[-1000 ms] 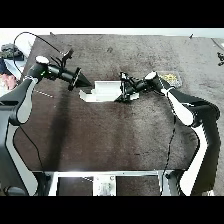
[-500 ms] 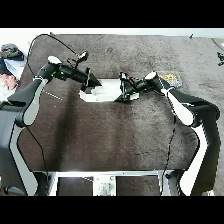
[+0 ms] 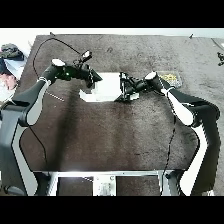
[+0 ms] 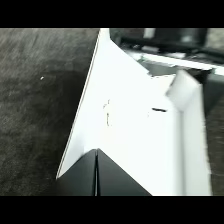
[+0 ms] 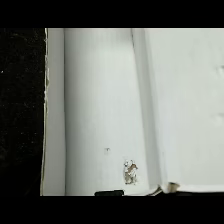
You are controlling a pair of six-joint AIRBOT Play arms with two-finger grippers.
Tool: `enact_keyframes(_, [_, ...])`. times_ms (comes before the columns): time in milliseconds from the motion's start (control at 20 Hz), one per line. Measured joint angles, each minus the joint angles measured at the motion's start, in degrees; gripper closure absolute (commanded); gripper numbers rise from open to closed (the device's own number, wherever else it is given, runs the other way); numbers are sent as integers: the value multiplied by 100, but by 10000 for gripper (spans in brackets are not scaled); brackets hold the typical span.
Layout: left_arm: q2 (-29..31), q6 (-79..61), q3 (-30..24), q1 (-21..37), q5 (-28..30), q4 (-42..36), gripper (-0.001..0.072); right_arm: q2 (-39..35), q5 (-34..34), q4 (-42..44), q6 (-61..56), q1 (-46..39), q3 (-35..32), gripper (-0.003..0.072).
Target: Fold the box and place the chain.
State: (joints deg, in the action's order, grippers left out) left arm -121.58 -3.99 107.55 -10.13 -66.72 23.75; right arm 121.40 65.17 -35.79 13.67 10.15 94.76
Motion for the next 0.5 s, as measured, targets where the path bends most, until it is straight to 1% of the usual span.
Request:
enact_keyframes(100, [-107,-15,-15,-33,170,11,699,2,0,0,0,0,0,245])
enact_keyframes(500, [-278,-90,-33,-94,275,87,699,2,0,2,-4,-2,0,246])
